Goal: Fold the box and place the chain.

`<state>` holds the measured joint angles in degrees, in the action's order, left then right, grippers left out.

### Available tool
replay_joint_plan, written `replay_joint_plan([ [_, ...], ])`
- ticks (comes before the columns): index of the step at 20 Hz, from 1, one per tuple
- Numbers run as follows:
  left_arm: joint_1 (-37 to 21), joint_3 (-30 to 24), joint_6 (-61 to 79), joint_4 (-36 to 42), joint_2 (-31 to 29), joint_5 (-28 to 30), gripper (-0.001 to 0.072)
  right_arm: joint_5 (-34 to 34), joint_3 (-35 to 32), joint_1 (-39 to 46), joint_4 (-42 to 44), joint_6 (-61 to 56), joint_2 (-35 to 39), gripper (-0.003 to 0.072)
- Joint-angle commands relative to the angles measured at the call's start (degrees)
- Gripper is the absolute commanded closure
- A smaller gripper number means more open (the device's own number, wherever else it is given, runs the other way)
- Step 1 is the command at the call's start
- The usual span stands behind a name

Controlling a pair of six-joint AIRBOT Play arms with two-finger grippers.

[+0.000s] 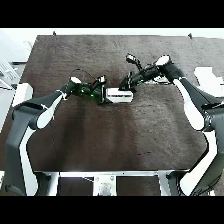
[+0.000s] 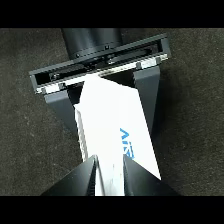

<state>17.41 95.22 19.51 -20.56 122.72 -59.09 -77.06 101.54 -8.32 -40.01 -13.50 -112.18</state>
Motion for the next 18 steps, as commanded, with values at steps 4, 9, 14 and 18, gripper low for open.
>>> replay_joint_plan([
  [4, 0.04, 0.04, 0.04, -0.02, -0.04, -0.02, 0.0359, 0.28, -0.17, -1.29, -2.32, 0.02, -0.02, 0.0486],
  [9, 0.04, 0.04, 0.02, -0.02, -0.04, -0.04, 0.0359, 0.55, -0.26, -1.6, -3.69, -1.31, -0.02, 0.0486],
  [14, 0.04, 0.04, 0.02, 0.0, -0.04, -0.04, 0.0359, 0.48, -3.04, -2.1, -4.15, -1.75, -0.02, 0.0485],
  [18, 0.04, 0.04, 0.04, 0.0, -0.04, -0.04, 0.0359, 0.48, -3.93, -2.1, -4.07, -1.9, -0.02, 0.0485],
])
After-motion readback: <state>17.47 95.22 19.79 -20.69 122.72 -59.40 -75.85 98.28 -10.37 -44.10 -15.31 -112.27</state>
